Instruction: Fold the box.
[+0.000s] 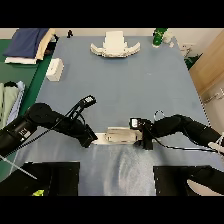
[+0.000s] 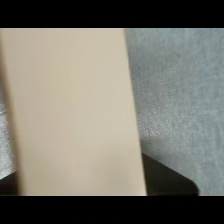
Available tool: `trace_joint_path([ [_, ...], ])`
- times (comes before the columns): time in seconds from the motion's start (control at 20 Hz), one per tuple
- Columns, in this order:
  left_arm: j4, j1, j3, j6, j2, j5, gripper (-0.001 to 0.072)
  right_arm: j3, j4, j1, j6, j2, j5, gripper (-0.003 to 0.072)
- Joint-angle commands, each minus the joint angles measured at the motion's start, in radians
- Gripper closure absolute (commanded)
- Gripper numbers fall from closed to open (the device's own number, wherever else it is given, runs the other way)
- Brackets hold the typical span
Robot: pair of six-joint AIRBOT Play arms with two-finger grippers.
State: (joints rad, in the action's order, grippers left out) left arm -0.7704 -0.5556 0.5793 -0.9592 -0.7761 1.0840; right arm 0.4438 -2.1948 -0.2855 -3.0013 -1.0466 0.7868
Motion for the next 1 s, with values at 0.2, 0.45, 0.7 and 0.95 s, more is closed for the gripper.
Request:
trace_joint_path([
  [0.2, 0.319, -0.357, 0.013, -0.273, -0.206, -0.538, 0.0697, 0.001, 0.0, -0.001, 0.0, 0.001, 0.0, 0.0205],
  [0.45, 0.387, -0.333, 0.068, -0.333, -0.333, -0.793, 0.0698, 0.001, 0.0, -0.001, 0.0, 0.001, 0.0, 0.0204],
  [0.7, 0.385, -0.246, 0.067, -0.377, -0.377, -0.8, 0.07, 0.001, 0.0, -0.001, 0.0, 0.001, 0.0, 0.0205],
  [0.95, 0.326, -0.194, 0.067, -0.461, -0.438, -0.72, 0.0701, 0.001, 0.0, -0.001, 0.0, 0.001, 0.0, 0.0205],
])
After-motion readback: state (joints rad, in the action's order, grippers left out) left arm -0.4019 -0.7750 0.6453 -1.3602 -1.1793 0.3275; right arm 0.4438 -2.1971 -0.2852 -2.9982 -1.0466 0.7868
